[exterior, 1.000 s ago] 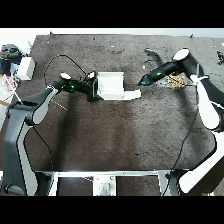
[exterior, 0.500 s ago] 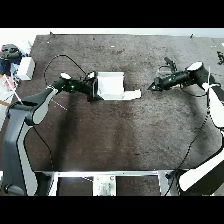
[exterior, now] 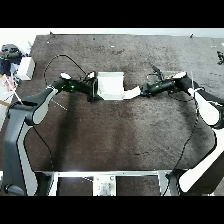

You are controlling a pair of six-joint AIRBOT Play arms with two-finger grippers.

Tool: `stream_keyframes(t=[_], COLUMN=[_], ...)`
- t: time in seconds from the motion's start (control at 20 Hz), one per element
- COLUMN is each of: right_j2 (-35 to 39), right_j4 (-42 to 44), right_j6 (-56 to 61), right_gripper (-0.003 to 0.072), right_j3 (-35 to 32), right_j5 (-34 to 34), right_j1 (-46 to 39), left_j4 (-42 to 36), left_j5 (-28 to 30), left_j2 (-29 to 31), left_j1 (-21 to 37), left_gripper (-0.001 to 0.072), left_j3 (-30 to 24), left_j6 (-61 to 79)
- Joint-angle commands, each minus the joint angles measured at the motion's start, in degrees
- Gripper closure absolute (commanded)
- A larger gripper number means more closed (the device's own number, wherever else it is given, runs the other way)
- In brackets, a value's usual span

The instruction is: Fold the box and place the chain.

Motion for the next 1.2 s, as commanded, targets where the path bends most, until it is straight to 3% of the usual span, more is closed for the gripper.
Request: stream_keyframes(t=[0.0, 0.1, 0.15, 0.2, 0.95, 1.15], right_j2=[-0.4, -0.4, -0.4, -0.4, -0.5, -0.5], right_j4=[7.1, 7.7, 7.7, 7.7, -22.5, -25.0], right_j6=[-1.7, -1.7, -1.2, -1.3, 21.1, 24.2], right_gripper=[0.0504, 0.0498, 0.029, 0.0233, 0.0234, 0.0235], right_j3=[0.9, 2.3, 3.1, 3.9, 17.2, 17.7], right_j5=[3.3, 4.8, 4.9, 4.7, -0.3, -2.2], right_j1=[1.1, 1.6, 2.1, 2.9, 16.6, 18.9], left_j4=[0.0, 0.0, 0.0, 0.0, 0.0, 0.0], left_j5=[0.0, 0.0, 0.0, 0.0, 0.0, 0.0], left_j2=[0.0, 0.0, 0.0, 0.0, 0.0, 0.0], left_j1=[0.0, 0.0, 0.0, 0.0, 0.0, 0.0], left_gripper=[0.0302, 0.0302, 0.0302, 0.0302, 0.0302, 0.0301], left_j3=[0.1, 0.1, 0.1, 0.1, 0.1, 0.1], left_j6=[0.0, 0.0, 0.0, 0.0, 0.0, 0.0])
